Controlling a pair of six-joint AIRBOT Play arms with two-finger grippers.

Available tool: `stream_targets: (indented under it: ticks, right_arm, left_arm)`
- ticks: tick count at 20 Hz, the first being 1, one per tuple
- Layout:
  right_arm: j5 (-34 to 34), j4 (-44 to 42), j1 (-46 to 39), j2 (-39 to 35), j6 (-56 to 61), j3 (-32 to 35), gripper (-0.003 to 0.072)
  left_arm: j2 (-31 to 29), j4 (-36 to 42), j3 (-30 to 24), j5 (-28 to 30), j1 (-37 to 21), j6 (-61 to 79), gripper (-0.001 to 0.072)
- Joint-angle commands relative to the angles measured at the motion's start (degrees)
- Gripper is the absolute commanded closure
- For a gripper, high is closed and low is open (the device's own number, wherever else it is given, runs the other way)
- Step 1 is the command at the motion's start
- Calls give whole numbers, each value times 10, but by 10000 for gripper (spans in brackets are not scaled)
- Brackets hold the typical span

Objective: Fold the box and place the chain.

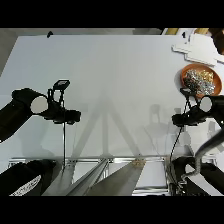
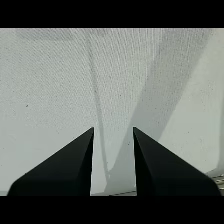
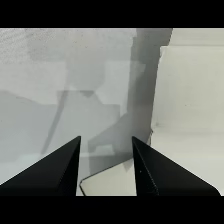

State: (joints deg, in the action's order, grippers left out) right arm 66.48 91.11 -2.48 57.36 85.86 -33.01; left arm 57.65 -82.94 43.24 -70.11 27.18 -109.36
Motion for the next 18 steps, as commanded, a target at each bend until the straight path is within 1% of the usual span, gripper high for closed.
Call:
stream_targets:
  ticks: [1,5,6,7,9,10,11,12,13,14,15,18]
  right_arm:
    - [0,0,0,0,0,0,326]
    - [-4,-3,0,0,0,0,328]
    - [-15,-15,0,0,0,0,327]
    - [-40,-34,0,0,0,0,328]
    - [-96,-97,0,0,2,0,328]
    - [-128,-148,0,0,3,-1,328]
    - [-138,-216,0,0,2,-5,328]
    - [-138,-293,0,-1,-9,-15,345]
    - [-142,-359,0,-1,-42,-23,407]
    - [-151,-410,0,-2,-92,-27,434]
    - [-150,-433,0,-3,-116,-28,434]
    - [-123,-417,0,-3,-147,-37,428]
  left_arm:
    - [0,0,0,0,0,0,436]
    - [0,0,0,0,0,0,436]
    - [0,0,0,0,0,0,436]
    - [0,0,0,0,0,0,436]
    - [0,0,0,0,0,0,436]
    - [0,0,0,0,0,0,436]
    - [0,0,0,0,0,0,436]
    - [0,0,0,0,0,0,436]
    - [0,0,0,0,0,0,436]
    - [0,0,0,0,0,0,436]
    - [0,0,0,0,0,0,436]
    - [0,0,0,0,0,0,436]
